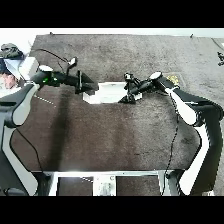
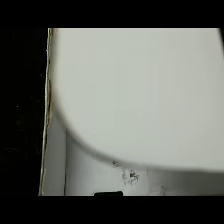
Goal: Fold the box and place the chain.
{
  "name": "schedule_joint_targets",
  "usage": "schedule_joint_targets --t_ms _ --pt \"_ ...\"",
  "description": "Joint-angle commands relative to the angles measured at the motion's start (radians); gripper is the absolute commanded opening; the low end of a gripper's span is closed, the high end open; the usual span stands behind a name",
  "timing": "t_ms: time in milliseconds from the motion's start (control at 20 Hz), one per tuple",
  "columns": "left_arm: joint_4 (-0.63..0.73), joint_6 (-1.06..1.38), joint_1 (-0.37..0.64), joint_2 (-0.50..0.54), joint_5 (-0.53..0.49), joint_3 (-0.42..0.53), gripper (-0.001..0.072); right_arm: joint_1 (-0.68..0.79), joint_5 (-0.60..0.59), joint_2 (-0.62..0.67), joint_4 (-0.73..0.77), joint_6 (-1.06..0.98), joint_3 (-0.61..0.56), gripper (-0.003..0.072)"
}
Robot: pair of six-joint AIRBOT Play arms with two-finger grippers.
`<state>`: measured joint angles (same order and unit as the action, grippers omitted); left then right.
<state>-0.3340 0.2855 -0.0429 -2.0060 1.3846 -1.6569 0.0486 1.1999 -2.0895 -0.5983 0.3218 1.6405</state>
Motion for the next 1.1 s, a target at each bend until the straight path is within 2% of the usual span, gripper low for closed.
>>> schedule_joint_targets --t_ms 0,50,100,150,200,300,450,550,750,950,1050 --pt "-0.018 -0.055 0.029 0.078 0.079 0.0 0.0382 -0.001 0.0 -0.001 0.001 0.0 0.0 0.0438" --pt "-0.037 -0.06 0.029 0.098 0.084 0.0 0.0208 -0.001 0.0 -0.001 0.0 0.0 0.0 0.0438" --pt "-0.045 -0.06 0.027 0.114 0.097 0.0 0.0136 -0.001 0.0 -0.001 0.001 0.0 0.0 0.0438" --pt "-0.055 -0.061 0.027 0.134 0.1 0.005 0.0008 -0.001 0.0 -0.001 0.001 0.0 0.0 0.0438" --pt "-0.055 -0.061 0.027 0.152 0.091 0.013 0.0008 -0.001 0.0 -0.001 0.0 0.0 0.0 0.0438" --pt "-0.053 -0.059 0.024 0.215 0.009 0.07 0.0004 -0.001 0.0 -0.001 0.001 0.0 0.0 0.0438" --pt "-0.049 0.011 -0.02 0.362 -0.193 0.262 0.0004 -0.001 0.0 -0.001 0.001 0.0 0.0 0.0438" --pt "-0.047 0.01 -0.066 0.405 -0.254 0.36 0.0005 -0.001 0.0 -0.001 0.0 0.0 0.0 0.0438" --pt "-0.017 -0.048 -0.161 0.382 -0.307 0.444 0.0006 -0.001 0.0 -0.001 0.001 0.0 0.0 0.0438" --pt "0.039 -0.085 -0.217 0.3 -0.319 0.441 0.0007 -0.001 0.0 -0.001 0.0 0.0 0.0 0.0438" --pt "0.048 -0.086 -0.224 0.264 -0.349 0.396 0.0009 -0.001 0.0 -0.001 0.0 0.0 0.0 0.0438"
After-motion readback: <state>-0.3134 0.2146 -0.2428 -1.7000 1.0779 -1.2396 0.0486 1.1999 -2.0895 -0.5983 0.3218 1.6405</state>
